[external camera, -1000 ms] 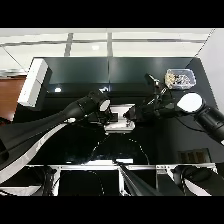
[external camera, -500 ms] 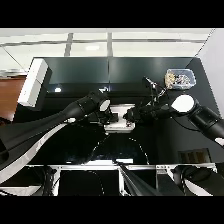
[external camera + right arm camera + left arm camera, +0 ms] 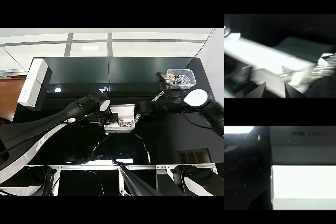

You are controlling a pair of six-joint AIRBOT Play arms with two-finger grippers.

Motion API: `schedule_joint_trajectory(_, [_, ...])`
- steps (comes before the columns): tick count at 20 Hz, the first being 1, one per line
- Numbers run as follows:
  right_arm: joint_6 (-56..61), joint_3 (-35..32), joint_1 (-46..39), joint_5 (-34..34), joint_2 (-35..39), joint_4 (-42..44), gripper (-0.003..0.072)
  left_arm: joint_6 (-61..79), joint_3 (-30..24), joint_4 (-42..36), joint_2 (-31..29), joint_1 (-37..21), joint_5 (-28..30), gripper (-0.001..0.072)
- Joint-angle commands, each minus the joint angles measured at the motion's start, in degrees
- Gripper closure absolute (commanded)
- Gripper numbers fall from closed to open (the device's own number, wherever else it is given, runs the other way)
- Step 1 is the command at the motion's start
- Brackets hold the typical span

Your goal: Fold the box and place the chain.

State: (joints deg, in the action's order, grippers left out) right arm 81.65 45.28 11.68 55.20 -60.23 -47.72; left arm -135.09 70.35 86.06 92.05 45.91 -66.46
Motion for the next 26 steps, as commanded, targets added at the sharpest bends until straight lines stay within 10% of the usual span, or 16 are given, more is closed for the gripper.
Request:
schedule_joint_trajectory(1, [3.7,-0.2,-10.3,-5.7,0.2,-19.7,0.0412,0.0,0.0,0.0,0.0,0.0,0.0,0.0681])
schedule_joint_trajectory(4, [21.5,-0.7,-15.6,-15.9,-2.8,-38.2,0.0401,0.0,0.0,0.0,0.0,0.0,0.0,0.0681])
schedule_joint_trajectory(6, [23.1,-0.3,-18.1,-21.4,-7.9,-34.2,0.0,0.0,0.0,0.0,0.0,0.0,0.0,0.0681])
schedule_joint_trajectory(18, [20.0,20.6,-17.9,-19.9,-34.1,-14.5,0.0001,0.0,0.0,0.0,0.0,0.0,0.0,0.0681])
schedule_joint_trajectory(19, [19.9,20.6,-17.8,-20.0,-34.1,-14.1,0.0016,0.0,0.0,0.0,0.0,0.0,0.0,0.0681])
schedule_joint_trajectory(24, [17.9,20.6,-17.3,-16.8,-33.9,-13.8,0.0672,0.0,0.0,0.0,0.0,0.0,0.0,0.0681])
schedule_joint_trajectory(26, [15.0,20.6,-17.3,-13.4,-32.4,-13.8,0.0673,0.0,0.0,0.0,0.0,0.0,0.0,0.0681])
